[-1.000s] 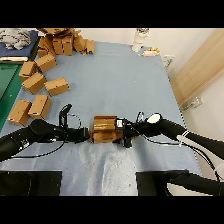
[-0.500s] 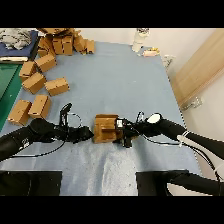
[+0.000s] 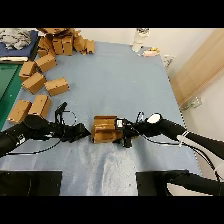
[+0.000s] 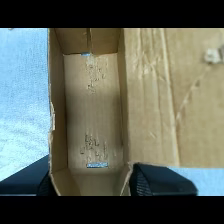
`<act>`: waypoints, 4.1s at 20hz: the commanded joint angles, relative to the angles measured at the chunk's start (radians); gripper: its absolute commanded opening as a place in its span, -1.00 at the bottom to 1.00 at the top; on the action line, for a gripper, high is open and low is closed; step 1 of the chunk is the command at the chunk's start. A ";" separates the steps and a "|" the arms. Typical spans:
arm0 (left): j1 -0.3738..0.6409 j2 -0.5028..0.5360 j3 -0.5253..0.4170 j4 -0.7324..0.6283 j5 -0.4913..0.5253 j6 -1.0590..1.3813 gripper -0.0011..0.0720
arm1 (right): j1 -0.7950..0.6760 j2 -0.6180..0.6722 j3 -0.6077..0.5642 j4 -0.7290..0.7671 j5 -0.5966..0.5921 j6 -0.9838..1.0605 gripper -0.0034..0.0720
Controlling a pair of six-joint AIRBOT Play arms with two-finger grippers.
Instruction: Fold the box.
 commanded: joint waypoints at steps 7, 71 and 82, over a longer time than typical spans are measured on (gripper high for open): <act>0.021 -0.001 0.017 -0.102 -0.114 0.148 0.02 | 0.000 0.000 0.000 0.000 0.000 0.000 0.43; -0.559 -0.409 0.599 1.107 -0.322 -1.290 0.83 | 0.000 0.000 0.000 0.000 -0.001 0.000 0.43; -0.559 -0.464 0.677 1.131 -0.340 -1.168 0.79 | 0.000 0.000 0.000 0.000 -0.001 0.000 0.43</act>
